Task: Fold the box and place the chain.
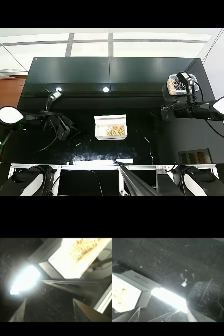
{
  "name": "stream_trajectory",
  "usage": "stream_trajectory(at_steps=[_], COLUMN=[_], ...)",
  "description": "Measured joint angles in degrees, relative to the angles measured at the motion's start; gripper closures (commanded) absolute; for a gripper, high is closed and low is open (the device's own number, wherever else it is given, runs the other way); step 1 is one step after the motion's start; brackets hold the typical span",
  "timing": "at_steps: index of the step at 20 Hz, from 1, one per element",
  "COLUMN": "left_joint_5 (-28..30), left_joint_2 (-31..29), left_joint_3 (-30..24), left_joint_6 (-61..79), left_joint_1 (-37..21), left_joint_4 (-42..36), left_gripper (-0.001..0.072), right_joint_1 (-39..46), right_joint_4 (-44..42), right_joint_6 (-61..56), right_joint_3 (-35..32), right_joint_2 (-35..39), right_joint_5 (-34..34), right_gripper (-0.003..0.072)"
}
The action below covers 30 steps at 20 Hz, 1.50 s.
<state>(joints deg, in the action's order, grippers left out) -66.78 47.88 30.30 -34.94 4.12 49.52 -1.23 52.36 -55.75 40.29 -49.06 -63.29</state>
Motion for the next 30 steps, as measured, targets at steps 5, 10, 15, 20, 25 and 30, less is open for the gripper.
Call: stream_trajectory(at_steps=[5,10,15,20,25,30], left_joint_5=[2.8,9.7,15.9,17.7,18.4,18.4], left_joint_2=[2.6,6.5,8.9,12.9,15.5,16.7], left_joint_3=[-2.0,-2.4,-2.5,-2.5,-2.5,-2.5], left_joint_6=[16.5,27.5,32.7,36.7,37.8,41.3], left_joint_1=[5.3,12.2,14.8,17.8,18.9,19.1], left_joint_4=[-1.8,-2.0,-3.0,-6.4,-8.1,-9.5], left_gripper=[-0.0009,-0.0006,-0.0006,0.0001,0.0002,0.0003], right_joint_1=[0.0,0.0,0.0,0.0,0.0,0.0], right_joint_4=[0.0,0.0,0.0,0.0,0.0,0.0], right_joint_6=[0.0,-0.2,-0.7,-1.0,-1.0,-1.0], right_joint_3=[0.0,0.0,0.0,0.0,0.0,0.0], right_joint_2=[0.0,0.0,0.0,0.0,0.0,0.0], right_joint_5=[-0.1,-0.9,-1.6,-1.9,-2.3,-2.3], right_gripper=[-0.0015,-0.0015,-0.0015,-0.0015,-0.0015,-0.0015])
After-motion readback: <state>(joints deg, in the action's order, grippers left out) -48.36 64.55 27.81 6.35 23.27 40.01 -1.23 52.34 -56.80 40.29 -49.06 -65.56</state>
